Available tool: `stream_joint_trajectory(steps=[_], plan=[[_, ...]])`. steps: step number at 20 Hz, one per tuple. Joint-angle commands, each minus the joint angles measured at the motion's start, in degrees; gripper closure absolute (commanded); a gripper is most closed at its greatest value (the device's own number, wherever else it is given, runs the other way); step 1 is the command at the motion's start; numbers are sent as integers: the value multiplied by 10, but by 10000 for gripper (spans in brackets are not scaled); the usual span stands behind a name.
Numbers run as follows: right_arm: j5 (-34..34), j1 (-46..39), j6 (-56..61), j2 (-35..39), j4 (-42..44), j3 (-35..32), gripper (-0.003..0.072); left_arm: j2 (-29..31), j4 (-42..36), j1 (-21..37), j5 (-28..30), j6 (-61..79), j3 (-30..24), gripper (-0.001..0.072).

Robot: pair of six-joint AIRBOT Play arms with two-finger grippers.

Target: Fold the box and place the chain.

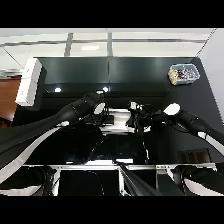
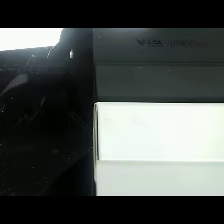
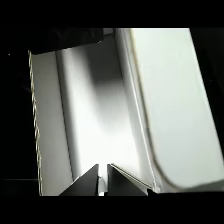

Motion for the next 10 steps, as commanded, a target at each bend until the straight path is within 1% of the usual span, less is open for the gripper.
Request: stream_joint_trajectory(steps=[1,5,6,7,8,9,10], plan=[[1,0,14,-23,25,0,618,0,-1,0,0,0,1,683],[1,0,15,-27,28,0,618,0,-1,0,1,0,1,682],[-1,0,21,-27,28,0,473,0,-1,0,1,0,1,683],[-1,0,25,-27,27,0,413,0,0,0,1,0,1,683],[-1,0,28,-27,27,0,446,0,0,0,1,0,1,682],[2,0,30,-27,27,0,580,0,0,0,1,0,1,683],[2,0,31,-27,27,0,576,0,0,0,1,0,1,683]])
